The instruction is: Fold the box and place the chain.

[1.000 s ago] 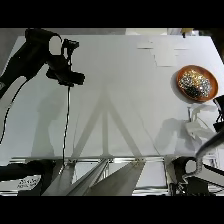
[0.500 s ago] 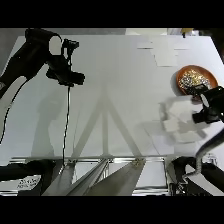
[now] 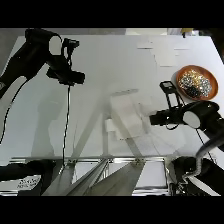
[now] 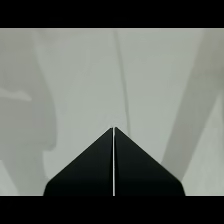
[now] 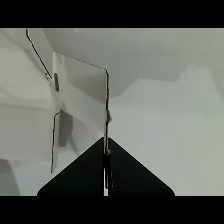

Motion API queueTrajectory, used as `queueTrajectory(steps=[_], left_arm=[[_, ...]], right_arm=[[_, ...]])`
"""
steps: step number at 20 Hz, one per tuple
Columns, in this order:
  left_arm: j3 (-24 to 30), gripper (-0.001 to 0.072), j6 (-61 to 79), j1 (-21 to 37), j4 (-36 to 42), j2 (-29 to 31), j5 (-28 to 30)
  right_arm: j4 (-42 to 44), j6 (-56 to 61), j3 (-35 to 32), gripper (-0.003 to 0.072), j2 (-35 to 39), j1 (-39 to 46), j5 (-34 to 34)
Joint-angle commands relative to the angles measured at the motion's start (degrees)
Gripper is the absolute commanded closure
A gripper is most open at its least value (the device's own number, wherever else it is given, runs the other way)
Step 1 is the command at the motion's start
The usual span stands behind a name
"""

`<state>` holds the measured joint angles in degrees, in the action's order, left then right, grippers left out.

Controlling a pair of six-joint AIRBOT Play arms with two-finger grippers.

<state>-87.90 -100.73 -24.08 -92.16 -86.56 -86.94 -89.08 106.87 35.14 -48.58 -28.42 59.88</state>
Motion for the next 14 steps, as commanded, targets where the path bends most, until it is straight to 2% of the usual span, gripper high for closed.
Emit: queueTrajectory(steps=[1, 3, 5, 6, 8, 9, 11, 14], left_arm=[[0.0, 0.0699, 2.4, 0.0, 0.0, -0.2, 2.7], [0.0, 0.0675, 8.0, 0.1, 0.0, -0.4, 2.1], [0.2, 0.0308, 15.6, 1.2, 2.9, 0.3, 1.0], [1.0, 0.0292, 19.4, 2.4, 7.1, 1.5, 1.7], [5.4, 0.0293, 29.4, 5.9, 21.4, 5.6, 4.8], [9.2, 0.0296, 34.0, 7.9, 28.7, 7.8, 5.2], [18.7, 0.0299, 42.5, 10.8, 37.4, 12.0, 6.6], [33.8, 0.0299, 57.0, 11.4, 48.0, 16.0, 16.8]], right_arm=[[-1.2, 7.8, -1.2, 0.0672, 0.6, -8.5, -4.2], [-1.1, 8.3, -1.2, 0.0672, 0.6, -9.1, -4.1], [-1.2, 8.2, -1.2, 0.0672, 0.6, -9.1, -3.8], [-1.2, 8.2, -1.2, 0.0672, 0.6, -9.1, -3.8], [-1.1, 8.2, -1.2, 0.0672, 0.6, -9.1, -3.8], [-1.1, 8.2, -1.2, 0.0672, 0.6, -9.1, -3.8], [-1.1, 8.2, -1.2, 0.0672, 0.6, -9.1, -4.0], [-0.9, 8.2, -1.2, 0.0672, 0.6, -9.1, -4.0]])
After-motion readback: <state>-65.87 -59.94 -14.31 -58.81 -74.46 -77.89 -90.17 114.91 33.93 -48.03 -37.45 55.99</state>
